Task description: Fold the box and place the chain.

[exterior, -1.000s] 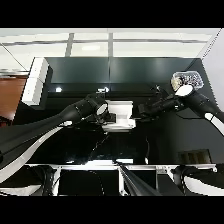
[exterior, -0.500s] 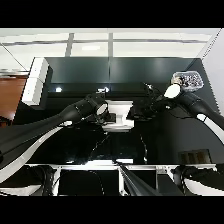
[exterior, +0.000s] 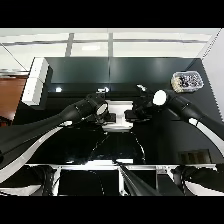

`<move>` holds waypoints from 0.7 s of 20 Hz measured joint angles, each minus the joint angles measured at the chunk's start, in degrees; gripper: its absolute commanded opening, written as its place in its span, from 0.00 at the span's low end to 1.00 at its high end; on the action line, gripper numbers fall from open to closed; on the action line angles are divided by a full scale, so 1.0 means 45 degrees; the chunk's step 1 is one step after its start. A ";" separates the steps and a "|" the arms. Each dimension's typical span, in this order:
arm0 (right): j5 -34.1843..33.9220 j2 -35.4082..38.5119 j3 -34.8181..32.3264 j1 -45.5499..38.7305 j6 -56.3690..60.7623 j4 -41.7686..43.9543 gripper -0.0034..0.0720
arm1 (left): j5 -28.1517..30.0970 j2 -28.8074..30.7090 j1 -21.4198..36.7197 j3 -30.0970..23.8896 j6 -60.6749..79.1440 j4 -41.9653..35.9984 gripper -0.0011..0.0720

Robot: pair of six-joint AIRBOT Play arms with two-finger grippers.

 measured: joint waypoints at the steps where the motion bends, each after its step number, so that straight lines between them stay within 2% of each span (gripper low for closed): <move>1: -0.0112 0.0000 0.0000 0.0209 0.0500 -0.0466 0.50 | 0.0010 0.0000 0.0000 0.0000 0.0005 -0.0005 0.06; 5: -0.0296 -0.0083 0.0185 0.0962 0.2302 -0.2118 0.50 | 0.0024 0.0000 0.0000 0.0000 -0.0005 -0.0005 0.06; 10: 0.0510 -0.0573 0.1209 0.1753 0.4274 -0.4031 0.50 | 0.0024 0.0000 0.0000 0.0000 -0.0005 0.0000 0.06; 12: 0.0724 -0.0787 0.1477 0.2055 0.4964 -0.4571 0.45 | 0.0024 0.0000 0.0000 0.0000 -0.0005 -0.0005 0.06; 14: 0.0884 -0.0976 0.1617 0.2278 0.5474 -0.4915 0.45 | 0.0024 0.0000 0.0000 0.0000 0.0000 0.0000 0.06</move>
